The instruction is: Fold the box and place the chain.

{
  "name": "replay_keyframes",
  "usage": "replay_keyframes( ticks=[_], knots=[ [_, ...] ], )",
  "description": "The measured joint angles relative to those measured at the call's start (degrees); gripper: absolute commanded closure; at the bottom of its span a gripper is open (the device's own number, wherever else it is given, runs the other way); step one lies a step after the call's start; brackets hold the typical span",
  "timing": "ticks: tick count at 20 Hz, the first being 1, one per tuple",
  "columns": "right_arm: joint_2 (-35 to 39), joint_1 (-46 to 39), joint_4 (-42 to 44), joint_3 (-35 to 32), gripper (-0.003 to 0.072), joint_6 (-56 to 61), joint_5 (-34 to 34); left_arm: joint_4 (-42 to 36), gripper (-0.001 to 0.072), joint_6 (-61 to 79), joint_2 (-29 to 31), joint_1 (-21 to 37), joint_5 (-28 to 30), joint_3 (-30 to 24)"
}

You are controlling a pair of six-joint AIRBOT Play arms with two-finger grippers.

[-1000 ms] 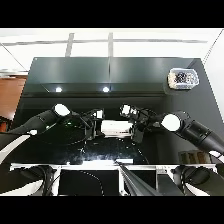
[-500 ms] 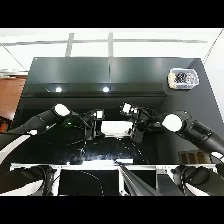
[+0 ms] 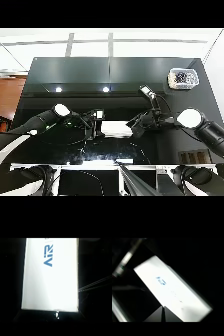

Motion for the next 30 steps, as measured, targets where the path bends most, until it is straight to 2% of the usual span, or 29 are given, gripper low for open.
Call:
replay_keyframes(
  ticks=[4,8,15,22,25,26,27,28,30],
  knots=[
    [-6.1,-0.6,13.1,-0.3,0.0645,3.2,-0.8,0.0,0.0308,0.0,0.0,0.0,0.0,0.0],
    [-13.0,-0.7,17.4,-0.4,0.0646,3.9,-0.9,0.0,0.0308,0.0,0.0,0.0,0.0,0.0],
    [-19.5,-0.8,18.6,-0.4,0.0645,4.4,-0.1,0.0,0.0307,0.1,0.0,0.0,0.1,0.0],
    [-20.2,-1.1,17.6,-0.4,0.0645,3.7,0.2,0.1,0.0308,0.1,0.0,0.0,0.1,0.0],
    [-18.1,-3.1,16.2,-0.3,0.0645,2.4,1.4,-0.2,0.0306,-0.4,0.0,0.0,0.2,0.0],
    [-16.8,-4.5,15.9,-0.3,0.0644,2.2,1.7,-0.2,0.0277,-0.7,0.0,0.0,0.2,0.0],
    [-14.9,-6.3,16.3,-0.3,0.0644,2.0,2.5,-0.1,0.0110,-1.1,0.1,0.1,0.1,0.0],
    [-13.1,-8.3,16.2,-0.2,0.0645,1.9,3.5,0.2,0.0002,-1.7,0.4,0.2,0.1,0.0],
    [-8.8,-12.9,15.6,-0.2,0.0645,1.7,5.7,1.3,0.0002,-4.4,1.6,0.3,0.3,0.0]
  ],
)
